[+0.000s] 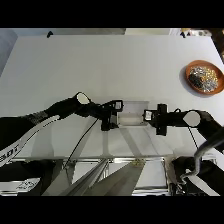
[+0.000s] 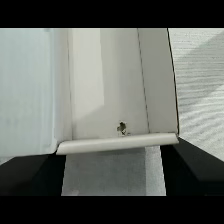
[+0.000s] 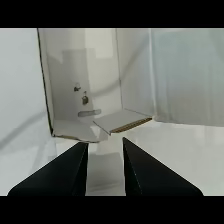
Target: Fold the box and place the chain.
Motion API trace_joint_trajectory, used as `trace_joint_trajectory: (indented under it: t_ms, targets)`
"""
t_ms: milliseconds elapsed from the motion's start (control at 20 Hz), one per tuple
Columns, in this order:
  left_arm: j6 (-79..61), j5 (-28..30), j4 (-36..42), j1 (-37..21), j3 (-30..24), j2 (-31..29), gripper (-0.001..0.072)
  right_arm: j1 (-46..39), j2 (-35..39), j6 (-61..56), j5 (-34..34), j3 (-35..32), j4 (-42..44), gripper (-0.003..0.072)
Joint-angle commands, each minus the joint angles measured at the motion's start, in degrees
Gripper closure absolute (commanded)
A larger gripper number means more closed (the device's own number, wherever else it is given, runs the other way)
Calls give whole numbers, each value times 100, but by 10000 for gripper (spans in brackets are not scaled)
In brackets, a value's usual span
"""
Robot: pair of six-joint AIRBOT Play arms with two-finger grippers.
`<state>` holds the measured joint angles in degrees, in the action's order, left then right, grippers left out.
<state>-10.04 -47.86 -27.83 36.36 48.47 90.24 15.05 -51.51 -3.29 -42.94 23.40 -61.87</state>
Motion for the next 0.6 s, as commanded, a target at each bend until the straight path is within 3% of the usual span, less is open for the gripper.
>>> trace_joint_trajectory:
  t_ms: [0,300,500,550]
  targets:
    - [-2,0,-2,-7,0,-2,497,-4,-70,83,103,-2,245,452]
    - [-2,0,-2,-7,0,-2,497,-4,-70,640,133,-2,1104,472]
    - [-2,0,-2,-7,0,-2,497,-4,-72,678,142,-2,1176,474]
    - [-2,0,-2,-7,0,-2,497,-4,-72,678,111,-11,1176,508]
